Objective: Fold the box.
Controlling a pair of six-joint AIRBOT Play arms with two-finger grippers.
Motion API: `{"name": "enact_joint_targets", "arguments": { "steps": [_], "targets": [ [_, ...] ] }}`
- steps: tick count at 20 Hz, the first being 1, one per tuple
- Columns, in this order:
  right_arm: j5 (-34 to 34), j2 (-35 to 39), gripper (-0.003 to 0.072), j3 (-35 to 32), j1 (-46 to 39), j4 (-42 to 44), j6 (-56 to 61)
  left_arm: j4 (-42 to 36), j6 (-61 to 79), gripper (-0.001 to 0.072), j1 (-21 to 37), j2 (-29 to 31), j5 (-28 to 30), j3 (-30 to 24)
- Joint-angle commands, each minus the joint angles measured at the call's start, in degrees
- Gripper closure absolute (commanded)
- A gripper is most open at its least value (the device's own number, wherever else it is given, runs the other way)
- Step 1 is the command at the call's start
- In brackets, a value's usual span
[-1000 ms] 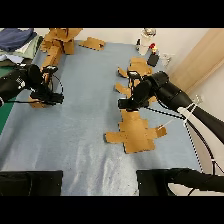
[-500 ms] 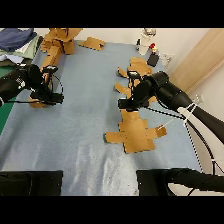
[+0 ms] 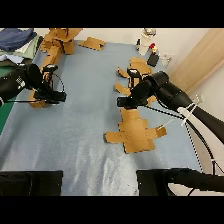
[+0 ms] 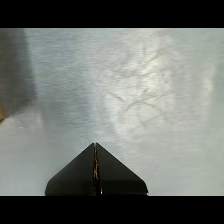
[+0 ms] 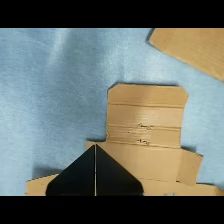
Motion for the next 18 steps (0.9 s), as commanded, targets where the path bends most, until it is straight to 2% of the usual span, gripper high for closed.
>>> {"name": "enact_joint_targets", "arguments": {
  "steps": [1,3,5,7,9,12,16,17,18],
  "targets": [
    [2.3,-0.4,0.0683,0.0,0.0,3.3,0.3,-9.6,0.5,0.0694,0.0,0.0,0.4,0.3],
    [1.6,-0.3,0.0684,0.4,0.0,4.5,0.3,-13.6,3.6,0.0694,0.1,0.3,-2.2,1.3],
    [-2.2,-0.2,0.0684,3.4,0.0,2.9,-1.2,-14.6,3.6,0.0694,0.1,1.6,-6.3,2.4],
    [-9.4,0.7,0.0684,8.2,0.0,-3.0,-1.2,-14.3,3.8,0.0695,0.2,4.0,-10.8,2.5],
    [-16.3,2.8,0.0685,10.1,0.0,-12.3,-1.2,-14.4,4.0,0.0695,0.1,7.3,-14.2,1.7],
    [-24.9,6.3,0.0685,6.9,-0.5,-22.9,-1.3,-14.4,4.2,0.0695,0.0,14.9,-14.4,-3.3],
    [-24.1,8.2,0.0671,-0.9,-10.7,-23.3,-2.3,-16.4,4.4,0.0694,0.0,23.1,-16.0,-11.7],
    [-23.1,8.0,0.0488,-2.0,-13.9,-22.8,-2.4,-17.1,4.4,0.0694,0.0,24.3,-16.2,-13.2],
    [-21.8,7.6,0.027,-2.6,-17.4,-20.6,-4.4,-17.2,4.3,0.0694,0.0,24.9,-16.1,-14.3]
  ]
}}
